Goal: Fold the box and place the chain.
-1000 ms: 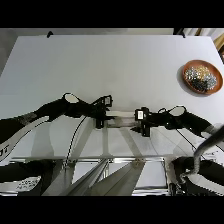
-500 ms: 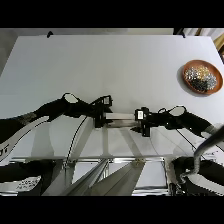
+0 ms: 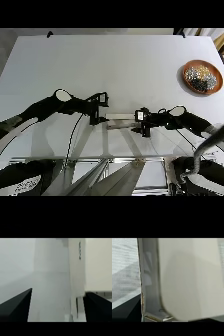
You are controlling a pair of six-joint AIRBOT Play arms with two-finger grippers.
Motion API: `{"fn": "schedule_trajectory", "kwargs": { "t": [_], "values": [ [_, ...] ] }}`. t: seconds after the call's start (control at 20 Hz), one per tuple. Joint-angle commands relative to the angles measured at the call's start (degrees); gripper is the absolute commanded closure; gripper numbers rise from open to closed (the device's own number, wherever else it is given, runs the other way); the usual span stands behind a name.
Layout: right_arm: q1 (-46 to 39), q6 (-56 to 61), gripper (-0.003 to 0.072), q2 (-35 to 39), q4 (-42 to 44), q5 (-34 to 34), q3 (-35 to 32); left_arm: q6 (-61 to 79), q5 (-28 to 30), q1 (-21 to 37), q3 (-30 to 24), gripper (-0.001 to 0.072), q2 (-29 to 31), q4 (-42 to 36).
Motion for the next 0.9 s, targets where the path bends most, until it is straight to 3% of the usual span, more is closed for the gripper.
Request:
{"fn": "schedule_trajectory", "kwargs": {
  "t": [0.0, 0.05, 0.2, 0.3, 0.5, 0.6, 0.85],
  "values": [
    [0.0, 0.0, 0.0280, 0.0, 0.1, -0.1, 0.0, -11.1, -3.0, 1.7, 0.0, 0.0015, 6.9, 15.6],
    [0.0, 0.0, 0.0280, 0.0, 0.0, -0.1, 0.0, -12.7, -3.8, 1.6, 0.0, 0.0107, 9.6, 18.8],
    [0.0, 0.0, 0.0280, 0.0, 0.0, 0.0, 0.0, -17.4, -12.2, 1.3, 0.0, 0.0706, 17.6, 18.0],
    [0.0, 0.0, 0.0280, 0.0, 0.0, -0.1, 0.0, -17.6, -18.5, -0.6, 0.0, 0.0706, 21.3, 15.7],
    [0.0, 0.0, 0.0280, 0.0, 0.0, -0.1, 0.0, -17.5, -18.0, -7.8, 0.0, 0.0706, 19.8, 15.2],
    [0.0, 0.0, 0.0280, 0.0, 0.0, -0.1, 0.0, -17.2, -12.3, -11.4, 0.0, 0.0706, 16.9, 14.1],
    [0.0, 0.0, 0.0280, 0.0, 0.0, -0.1, 0.0, -17.3, 14.7, -13.1, 0.0, 0.0701, 11.8, 5.6]
  ]
}}
